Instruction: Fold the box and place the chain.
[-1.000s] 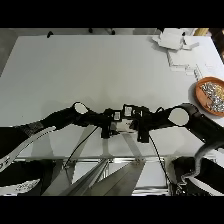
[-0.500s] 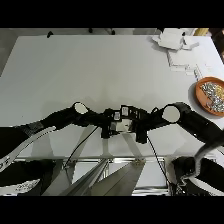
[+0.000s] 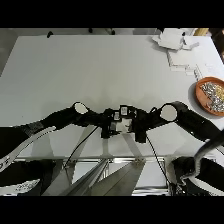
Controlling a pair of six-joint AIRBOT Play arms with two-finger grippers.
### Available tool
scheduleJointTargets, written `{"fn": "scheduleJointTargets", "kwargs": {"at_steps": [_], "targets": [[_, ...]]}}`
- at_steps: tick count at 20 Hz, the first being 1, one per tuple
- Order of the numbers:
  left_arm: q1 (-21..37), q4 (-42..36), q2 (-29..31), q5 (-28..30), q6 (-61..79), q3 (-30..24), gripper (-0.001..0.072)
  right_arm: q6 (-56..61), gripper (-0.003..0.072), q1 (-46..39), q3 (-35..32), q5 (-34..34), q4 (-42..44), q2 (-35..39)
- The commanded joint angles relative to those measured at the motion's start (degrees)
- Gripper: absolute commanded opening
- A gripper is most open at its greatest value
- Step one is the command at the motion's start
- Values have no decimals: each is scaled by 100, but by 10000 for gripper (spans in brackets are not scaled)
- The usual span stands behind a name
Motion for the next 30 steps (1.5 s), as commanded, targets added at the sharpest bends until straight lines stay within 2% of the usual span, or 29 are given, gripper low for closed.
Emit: {"fn": "scheduleJointTargets", "kwargs": {"at_steps": [1,3,7,11,14,16,22,26,28,30], "targets": [[2,0,4,0,-4,-2,342,199,22,0,33,0,-13,184],[2,-2,4,0,-4,-2,342,623,22,0,186,136,-308,514],[2,0,4,0,-4,-2,342,1939,22,-339,323,439,-1779,1384],[2,-2,4,0,-4,-2,342,2459,21,-1917,306,1180,-2238,1615],[2,-2,4,-17,-4,-2,342,2885,21,-3110,70,1250,-2236,1613],[2,-2,4,-17,-4,-2,342,3101,21,-3576,-140,1314,-2236,1602],[2,-2,4,-24,-7,-2,342,3134,22,-3807,-258,1495,-2234,1604],[28,7,103,-234,-299,-2,331,3134,22,-3807,-258,1493,-2234,1604],[181,66,402,-236,-898,-2,332,3134,22,-3807,-258,1493,-2234,1604],[518,518,896,-236,-1674,-2,334,3134,22,-3807,-258,1493,-2234,1604]]}}
